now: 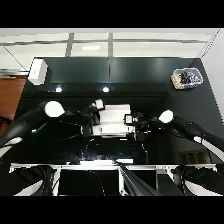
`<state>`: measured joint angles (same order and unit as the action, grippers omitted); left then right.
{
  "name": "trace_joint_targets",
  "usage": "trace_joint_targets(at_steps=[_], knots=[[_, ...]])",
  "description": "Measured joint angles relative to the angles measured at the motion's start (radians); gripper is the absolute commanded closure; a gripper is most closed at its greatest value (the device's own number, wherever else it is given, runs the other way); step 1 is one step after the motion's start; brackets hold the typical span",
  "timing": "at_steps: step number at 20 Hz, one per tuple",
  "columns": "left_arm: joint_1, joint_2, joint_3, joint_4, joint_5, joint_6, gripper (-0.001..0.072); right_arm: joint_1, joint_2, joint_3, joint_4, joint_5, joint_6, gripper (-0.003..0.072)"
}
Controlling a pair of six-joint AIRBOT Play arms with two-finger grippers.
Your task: Fold the box and place the chain.
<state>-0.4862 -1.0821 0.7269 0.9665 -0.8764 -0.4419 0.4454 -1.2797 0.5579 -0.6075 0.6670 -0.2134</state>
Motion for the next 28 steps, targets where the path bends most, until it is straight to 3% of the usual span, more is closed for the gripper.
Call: trace_joint_targets(at_steps=[4, 7, 10, 13, 18, 23, 25, 26, 27, 28], knots=[[0.132, 0.171, -0.031, 0.245, -0.048, -0.45, 0.0685, 0.0, 0.0, 0.0, 0.0, 0.0, 0.0, 0.0275], [0.285, 0.201, -0.117, 0.285, -0.085, -0.789, 0.0683, 0.0, 0.0, 0.0, 0.001, 0.0, 0.0, 0.0274], [0.447, 0.151, -0.223, 0.071, -0.106, -0.904, 0.0685, 0.0, 0.0, 0.0, 0.001, 0.0, 0.0, 0.0274], [0.524, 0.057, -0.286, -0.163, -0.113, -0.841, 0.0685, 0.0, 0.0, 0.0, 0.001, 0.0, 0.0, 0.0274], [0.473, -0.099, -0.312, -0.33, -0.122, -0.747, 0.0685, 0.0, 0.0, 0.0, 0.001, 0.0, 0.0, 0.0274], [0.412, -0.145, -0.28, -0.437, -0.131, -0.612, 0.0671, 0.0, 0.0, 0.0, 0.001, -0.001, 0.0, 0.0275], [0.403, -0.151, -0.265, -0.453, -0.148, -0.57, 0.0518, 0.0, 0.0, 0.0, 0.001, 0.0, 0.0, 0.0275], [0.399, -0.152, -0.259, -0.46, -0.152, -0.554, 0.0369, 0.0, 0.0, 0.0, 0.001, -0.001, 0.0, 0.0275], [0.398, -0.154, -0.253, -0.464, -0.154, -0.541, 0.0152, 0.0, 0.0, 0.0, 0.002, 0.0, 0.0, 0.0274], [0.396, -0.154, -0.246, -0.467, -0.156, -0.531, -0.0011, 0.0, 0.0, 0.0, 0.002, 0.0, 0.0, 0.0274]])
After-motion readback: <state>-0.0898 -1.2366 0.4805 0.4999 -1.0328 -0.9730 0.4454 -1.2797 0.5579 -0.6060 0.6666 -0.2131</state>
